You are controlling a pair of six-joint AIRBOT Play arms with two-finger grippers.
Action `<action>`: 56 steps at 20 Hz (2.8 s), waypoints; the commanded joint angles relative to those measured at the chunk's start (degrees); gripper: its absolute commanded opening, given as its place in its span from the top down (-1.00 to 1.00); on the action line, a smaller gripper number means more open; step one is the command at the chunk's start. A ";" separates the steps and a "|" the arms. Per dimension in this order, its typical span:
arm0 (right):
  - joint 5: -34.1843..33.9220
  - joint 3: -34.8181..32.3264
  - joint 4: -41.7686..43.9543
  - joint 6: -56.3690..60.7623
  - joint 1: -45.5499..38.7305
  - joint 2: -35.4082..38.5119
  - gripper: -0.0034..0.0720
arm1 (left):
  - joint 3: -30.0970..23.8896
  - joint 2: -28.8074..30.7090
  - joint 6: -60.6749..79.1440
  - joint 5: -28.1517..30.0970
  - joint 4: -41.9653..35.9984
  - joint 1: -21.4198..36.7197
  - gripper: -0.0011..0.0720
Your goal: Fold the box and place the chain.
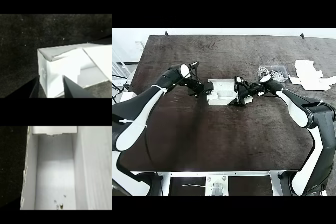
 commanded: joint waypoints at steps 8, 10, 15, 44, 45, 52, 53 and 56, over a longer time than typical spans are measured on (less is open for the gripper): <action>0.00 0.02 0.00 0.02 0.00 0.00 -0.62 | 1.99 -2.60 -7.82 -0.85 5.75 -3.06 -0.02; 0.00 0.02 0.00 0.02 0.00 0.00 -0.62 | 5.05 -4.22 -9.60 -4.17 7.87 -3.54 -0.02; 0.02 0.02 0.00 0.02 0.00 0.00 -0.63 | 13.05 -8.44 -11.98 -11.56 15.61 -5.51 -0.03; 0.00 0.02 0.00 0.02 0.00 0.00 -0.62 | 21.00 -15.54 -13.64 -18.16 19.02 -7.19 0.92; 0.00 0.02 0.00 0.02 0.00 0.00 -0.63 | 21.07 -15.37 -13.57 -18.10 18.99 -7.17 0.77; 0.00 0.02 0.00 0.02 0.00 0.00 -0.63 | 26.84 -14.97 -9.51 -24.35 18.21 -7.02 -0.21; 0.00 0.02 0.00 0.04 0.00 0.00 -0.62 | 28.04 -14.97 -8.61 -25.66 18.16 -6.99 -0.21; 0.00 0.02 0.00 0.02 0.00 0.00 -0.62 | 28.65 -13.38 -4.48 -26.80 13.99 -6.01 -0.21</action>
